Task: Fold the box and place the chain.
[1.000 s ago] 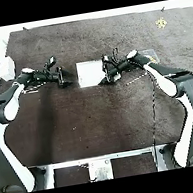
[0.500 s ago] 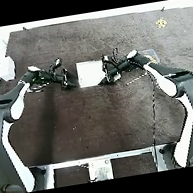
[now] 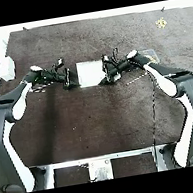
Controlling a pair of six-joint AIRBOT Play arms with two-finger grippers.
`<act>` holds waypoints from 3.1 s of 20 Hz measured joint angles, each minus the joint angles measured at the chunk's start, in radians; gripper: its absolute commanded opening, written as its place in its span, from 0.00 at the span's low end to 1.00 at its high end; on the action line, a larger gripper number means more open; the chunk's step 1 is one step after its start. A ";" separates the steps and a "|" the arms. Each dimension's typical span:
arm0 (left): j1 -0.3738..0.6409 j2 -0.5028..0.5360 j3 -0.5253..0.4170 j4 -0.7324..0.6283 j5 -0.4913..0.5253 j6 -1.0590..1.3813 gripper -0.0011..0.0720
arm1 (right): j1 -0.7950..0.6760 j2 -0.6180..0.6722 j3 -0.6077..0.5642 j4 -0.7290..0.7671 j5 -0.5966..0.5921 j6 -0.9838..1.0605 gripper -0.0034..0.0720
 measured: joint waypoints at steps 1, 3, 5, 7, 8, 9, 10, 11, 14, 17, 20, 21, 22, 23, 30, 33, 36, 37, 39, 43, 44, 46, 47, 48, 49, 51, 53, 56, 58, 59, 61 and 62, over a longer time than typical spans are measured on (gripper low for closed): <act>-0.001 0.000 0.000 0.000 0.002 0.000 0.97 | 0.000 0.000 0.000 0.000 0.000 0.000 0.64; -0.004 0.000 0.000 0.000 0.010 0.000 0.97 | 0.000 0.000 0.000 0.000 0.000 0.000 0.64; -0.006 0.000 -0.001 -0.002 0.018 0.000 0.97 | 0.000 0.000 0.000 0.000 0.000 0.001 0.64; -0.019 -0.001 -0.003 0.000 0.039 0.001 0.97 | 0.000 0.000 0.000 0.000 0.000 0.001 0.64; -0.026 -0.001 -0.004 0.001 0.050 0.001 0.97 | 0.000 0.000 0.000 0.000 0.000 0.001 0.64; -0.031 -0.001 -0.004 0.001 0.056 0.001 0.97 | 0.000 0.000 0.000 0.000 0.000 0.001 0.64; -0.034 -0.002 -0.005 0.002 0.061 0.001 0.97 | 0.000 0.000 0.000 0.000 0.000 0.001 0.64; -0.037 -0.002 -0.005 0.003 0.070 0.001 0.97 | 0.000 0.000 0.000 0.000 0.000 0.001 0.64; -0.042 -0.003 -0.005 0.005 0.089 0.001 0.97 | 0.000 0.000 0.000 0.000 -0.001 0.001 0.64; -0.048 -0.004 -0.012 0.002 0.109 0.001 0.97 | 0.000 0.000 0.000 0.001 -0.001 0.002 0.64; -0.058 -0.005 -0.021 0.001 0.130 0.001 0.97 | 0.000 0.000 0.000 0.001 -0.001 0.001 0.64; -0.060 -0.005 -0.023 0.001 0.134 0.002 0.97 | 0.000 0.000 0.000 0.001 -0.001 0.001 0.64; -0.062 -0.005 -0.024 0.000 0.136 0.002 0.97 | 0.000 0.000 0.000 0.001 -0.001 0.001 0.64; -0.063 -0.005 -0.025 0.000 0.137 0.003 0.97 | 0.000 0.000 0.000 0.001 -0.001 0.001 0.64; -0.072 -0.005 -0.027 -0.001 0.134 0.023 0.97 | 0.000 0.000 0.000 0.001 -0.001 0.001 0.64; -0.085 -0.005 -0.027 0.000 0.142 0.026 0.97 | 0.000 0.000 0.000 0.000 -0.001 0.001 0.64; -0.087 -0.005 -0.027 0.002 0.149 0.026 0.97 | 0.000 0.000 0.000 0.000 -0.001 0.000 0.64; -0.086 -0.005 -0.027 0.002 0.149 0.026 0.97 | 0.000 0.000 0.000 0.000 -0.001 0.001 0.64; -0.080 -0.005 -0.027 0.000 0.148 0.025 0.97 | 0.000 0.000 0.000 0.000 -0.001 0.001 0.64; -0.066 -0.005 -0.028 -0.016 0.129 0.020 0.97 | 0.000 0.000 0.000 0.000 -0.001 0.001 0.64; -0.062 -0.005 -0.029 -0.017 0.123 0.019 0.97 | 0.000 0.000 0.000 0.000 -0.001 0.001 0.64; -0.060 -0.005 -0.029 -0.019 0.114 0.019 0.97 | 0.000 0.000 0.000 0.000 -0.001 0.001 0.64; -0.061 -0.005 -0.029 -0.019 0.111 0.019 0.97 | 0.000 0.000 0.000 0.000 -0.001 0.000 0.64; -0.062 -0.007 -0.029 -0.021 0.108 0.020 0.97 | 0.000 0.000 0.000 0.000 -0.001 0.001 0.64; -0.063 -0.010 -0.029 -0.020 0.104 0.019 0.97 | 0.000 0.000 0.000 0.000 -0.001 0.001 0.64; -0.063 -0.016 -0.029 -0.019 0.102 0.019 0.97 | 0.000 0.000 0.000 0.001 -0.001 0.001 0.64; -0.064 -0.020 -0.029 -0.022 0.101 0.019 0.97 | 0.000 0.000 0.000 0.000 -0.001 0.000 0.64; -0.064 -0.022 -0.029 -0.024 0.110 0.019 0.97 | 0.000 0.000 0.000 0.001 -0.001 0.000 0.64; -0.064 -0.022 -0.029 -0.025 0.116 0.019 0.97 | 0.000 0.000 0.000 0.000 -0.001 0.000 0.64; -0.064 -0.023 -0.029 -0.026 0.121 0.019 0.97 | 0.000 0.000 0.000 0.001 -0.001 0.000 0.64; -0.064 -0.023 -0.029 -0.026 0.122 0.019 0.91 | 0.000 0.000 0.000 0.001 -0.001 0.000 0.64; -0.064 -0.023 -0.029 -0.026 0.123 0.019 0.90 | 0.000 0.000 0.000 0.001 -0.001 0.000 0.64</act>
